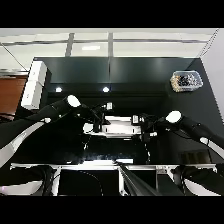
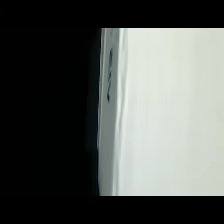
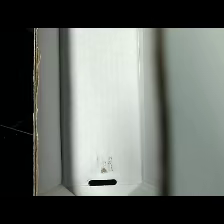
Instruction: Fold the box and place the chain.
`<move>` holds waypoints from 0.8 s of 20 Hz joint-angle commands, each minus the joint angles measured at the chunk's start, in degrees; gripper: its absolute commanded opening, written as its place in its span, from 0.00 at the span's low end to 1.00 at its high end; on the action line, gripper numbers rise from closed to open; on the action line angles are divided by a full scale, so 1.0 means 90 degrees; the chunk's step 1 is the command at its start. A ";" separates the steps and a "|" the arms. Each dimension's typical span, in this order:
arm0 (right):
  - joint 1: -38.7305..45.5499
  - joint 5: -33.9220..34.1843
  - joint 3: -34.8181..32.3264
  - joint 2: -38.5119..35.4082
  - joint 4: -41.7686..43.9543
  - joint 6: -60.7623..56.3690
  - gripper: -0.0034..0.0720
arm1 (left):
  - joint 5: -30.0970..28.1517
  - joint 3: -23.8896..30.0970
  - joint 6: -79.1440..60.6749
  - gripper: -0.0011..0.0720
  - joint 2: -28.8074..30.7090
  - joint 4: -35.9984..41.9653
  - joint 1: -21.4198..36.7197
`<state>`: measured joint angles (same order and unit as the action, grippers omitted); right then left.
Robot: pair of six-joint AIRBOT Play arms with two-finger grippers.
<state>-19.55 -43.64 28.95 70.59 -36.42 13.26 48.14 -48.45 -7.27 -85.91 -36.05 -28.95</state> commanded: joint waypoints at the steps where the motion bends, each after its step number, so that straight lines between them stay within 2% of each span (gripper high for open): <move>1: 0.0129 -0.0153 -0.0002 -0.0007 -0.0005 0.0056 0.86 | 0.0010 0.0000 0.0000 0.05 -0.0002 -0.0012 0.0000; 13: 0.0124 -0.0119 -0.0002 -0.0007 0.0015 0.0053 0.86 | 0.0010 0.0000 0.0000 0.05 -0.0002 -0.0012 0.0000; 14: 0.0121 -0.0121 -0.0002 -0.0007 0.0015 0.0053 0.84 | 0.0010 0.0000 0.0000 0.05 -0.0002 -0.0012 0.0000; 15: 0.0121 -0.0124 -0.0002 -0.0007 -0.0005 0.0053 0.68 | 0.0010 0.0000 0.0000 0.05 -0.0002 -0.0012 0.0000; 16: 0.0121 -0.0126 -0.0002 -0.0007 -0.0005 0.0053 0.68 | 0.0017 -0.0002 0.0005 0.05 0.0000 -0.0015 0.0000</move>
<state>-18.44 -44.69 28.95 70.57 -36.36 13.76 48.18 -48.45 -7.27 -85.91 -36.14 -28.95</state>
